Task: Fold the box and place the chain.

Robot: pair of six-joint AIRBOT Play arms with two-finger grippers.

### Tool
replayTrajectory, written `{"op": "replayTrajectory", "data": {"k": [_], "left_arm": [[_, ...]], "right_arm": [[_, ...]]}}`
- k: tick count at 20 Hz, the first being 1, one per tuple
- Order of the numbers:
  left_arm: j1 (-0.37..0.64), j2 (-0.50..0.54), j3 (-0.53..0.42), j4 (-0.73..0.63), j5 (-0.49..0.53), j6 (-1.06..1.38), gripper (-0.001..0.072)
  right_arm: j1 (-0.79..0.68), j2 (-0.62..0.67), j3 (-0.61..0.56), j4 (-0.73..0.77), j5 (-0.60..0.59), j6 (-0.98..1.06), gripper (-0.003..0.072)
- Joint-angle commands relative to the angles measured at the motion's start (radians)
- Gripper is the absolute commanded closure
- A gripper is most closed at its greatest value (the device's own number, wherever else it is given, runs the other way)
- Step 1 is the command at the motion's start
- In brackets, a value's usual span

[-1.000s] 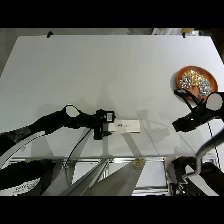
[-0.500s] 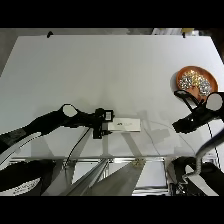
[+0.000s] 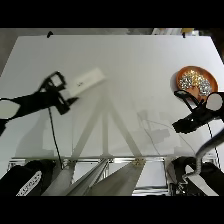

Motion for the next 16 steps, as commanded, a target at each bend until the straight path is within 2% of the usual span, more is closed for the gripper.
{"op": "replayTrajectory", "data": {"k": [1, 2, 4, 8, 13, 16], "left_arm": [[0.211, 0.106, 0.0, 0.439, 0.015, -0.54, 0.05], [0.255, 0.098, 0.0, 0.528, 0.011, -0.656, 0.0499], [0.338, 0.069, 0.0, 0.615, 0.013, -0.787, 0.05], [0.436, -0.031, 0.0, 0.577, -0.002, -0.89, 0.0499], [0.49, -0.238, 0.0, 0.565, -0.159, -0.887, 0.0499], [0.492, -0.336, 0.0, 0.496, -0.203, -0.886, 0.0498]], "right_arm": [[-0.001, 0.0, -0.001, 0.0, 0.0, 0.0, 0.067], [-0.001, 0.0, -0.001, 0.0, 0.0, 0.0, 0.067], [-0.001, 0.0, -0.001, 0.0, 0.0, 0.0, 0.067], [-0.001, 0.0, -0.001, 0.0, 0.0, 0.0, 0.067], [-0.001, 0.0, -0.001, 0.0, 0.0, 0.0, 0.067], [-0.001, 0.0, -0.001, 0.0, 0.0, 0.0, 0.067]]}}
